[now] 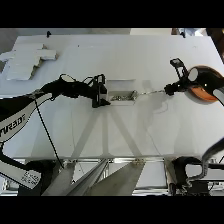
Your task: Fold the box and place the chain.
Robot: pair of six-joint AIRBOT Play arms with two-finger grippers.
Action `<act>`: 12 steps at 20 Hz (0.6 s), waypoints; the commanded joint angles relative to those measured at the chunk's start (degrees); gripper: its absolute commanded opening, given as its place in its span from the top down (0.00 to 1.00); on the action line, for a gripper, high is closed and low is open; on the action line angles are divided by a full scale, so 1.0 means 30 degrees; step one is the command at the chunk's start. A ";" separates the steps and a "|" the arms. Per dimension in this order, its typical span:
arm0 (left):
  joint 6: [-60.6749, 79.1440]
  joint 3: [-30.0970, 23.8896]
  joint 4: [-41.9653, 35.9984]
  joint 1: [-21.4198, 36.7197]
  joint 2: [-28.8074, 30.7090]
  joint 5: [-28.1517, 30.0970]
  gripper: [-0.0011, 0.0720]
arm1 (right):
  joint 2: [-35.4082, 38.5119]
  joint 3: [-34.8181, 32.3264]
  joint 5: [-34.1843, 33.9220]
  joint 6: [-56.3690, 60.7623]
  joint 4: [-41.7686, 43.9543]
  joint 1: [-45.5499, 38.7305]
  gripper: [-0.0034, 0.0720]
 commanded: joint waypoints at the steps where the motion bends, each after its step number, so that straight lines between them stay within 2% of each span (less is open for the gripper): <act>1: 0.0000 0.0007 0.0000 -0.0007 0.0000 0.0000 0.30 | -0.0685 -0.0007 -0.1508 0.0015 -0.0051 -0.0015 0.39; 3: 0.0000 0.0007 0.0000 -0.0007 0.0000 0.0000 0.30 | -0.1107 -0.0007 -0.1566 0.0000 -0.0051 -0.0015 0.43; 4: 0.0000 0.0007 0.0000 -0.0007 0.0000 0.0000 0.30 | -0.1253 -0.0007 -0.1545 0.0000 -0.0036 0.0036 0.49; 7: 0.0000 0.0007 0.0000 -0.0007 0.0000 0.0007 0.30 | -0.1217 -0.0007 -0.1486 -0.0015 -0.0036 0.0466 0.89; 8: 0.0000 0.0007 0.0000 0.0000 0.0000 0.0000 0.30 | -0.1122 -0.0007 -0.1479 -0.0015 -0.0036 0.0670 0.94; 12: 0.0000 0.0007 0.0007 -0.0007 0.0000 0.0000 0.30 | -0.0109 0.0000 -0.1231 -0.0015 0.0029 0.1960 0.94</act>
